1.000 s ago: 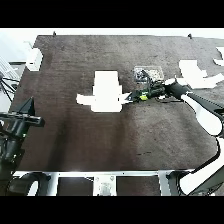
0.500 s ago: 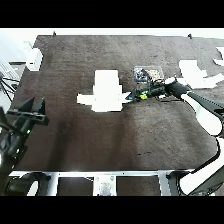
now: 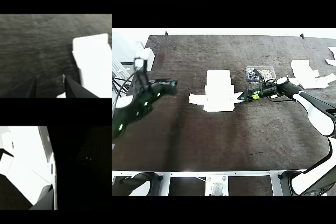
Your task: Fold the box and place the chain.
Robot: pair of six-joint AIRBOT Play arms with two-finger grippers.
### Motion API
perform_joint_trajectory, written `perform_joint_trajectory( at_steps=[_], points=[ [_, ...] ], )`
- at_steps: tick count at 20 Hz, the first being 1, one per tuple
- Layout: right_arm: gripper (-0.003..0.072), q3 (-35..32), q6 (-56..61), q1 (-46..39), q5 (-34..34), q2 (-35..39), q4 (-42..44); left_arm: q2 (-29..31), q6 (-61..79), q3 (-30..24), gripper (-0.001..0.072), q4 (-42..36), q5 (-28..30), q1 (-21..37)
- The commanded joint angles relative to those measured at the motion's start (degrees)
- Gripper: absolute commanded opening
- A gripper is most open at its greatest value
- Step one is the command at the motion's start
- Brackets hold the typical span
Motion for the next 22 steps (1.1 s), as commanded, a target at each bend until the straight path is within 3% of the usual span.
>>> perform_joint_trajectory(
  at_steps=[1,2,3,4,7,8,10,16,18,22],
  points=[
    [0.0006,0.1,0.0,0.0,-0.2,0.0,0.0,-17.4,-15.0,15.1,0.0381,8.2,-23.8,3.1],
    [0.0006,0.1,0.0,0.0,-0.3,0.0,0.0,-21.8,-17.6,18.9,0.0381,9.5,-33.0,4.9],
    [0.0006,0.1,0.0,0.0,-0.8,0.0,0.0,-25.2,-18.7,21.8,0.0382,9.7,-38.8,6.6],
    [0.0006,0.1,0.0,0.0,-1.1,0.0,0.0,-27.4,-18.7,23.9,0.0382,9.7,-40.7,7.9],
    [0.0006,0.1,-0.4,0.0,-1.2,0.0,0.0,-28.1,-19.9,25.1,0.038,8.2,-43.8,10.4],
    [0.0006,0.1,-0.4,0.0,-1.2,0.0,0.0,-28.2,-19.9,25.5,0.0339,9.2,-42.8,10.1],
    [0.0007,0.0,-0.4,0.0,-1.0,0.0,0.0,-29.1,-24.6,28.4,0.0325,16.9,-39.7,8.5],
    [0.0006,0.0,-1.3,0.0,-1.0,0.0,0.0,-39.7,-32.3,48.1,0.0325,30.2,-41.7,2.8],
    [0.0006,0.0,-1.3,0.0,-1.0,0.0,0.0,-45.1,-36.7,55.5,0.0371,34.8,-44.2,1.3],
    [0.0007,0.0,-1.3,0.2,-1.0,0.0,0.0,-53.7,-39.5,66.8,0.0374,37.3,-50.4,-1.7]
  ],
)
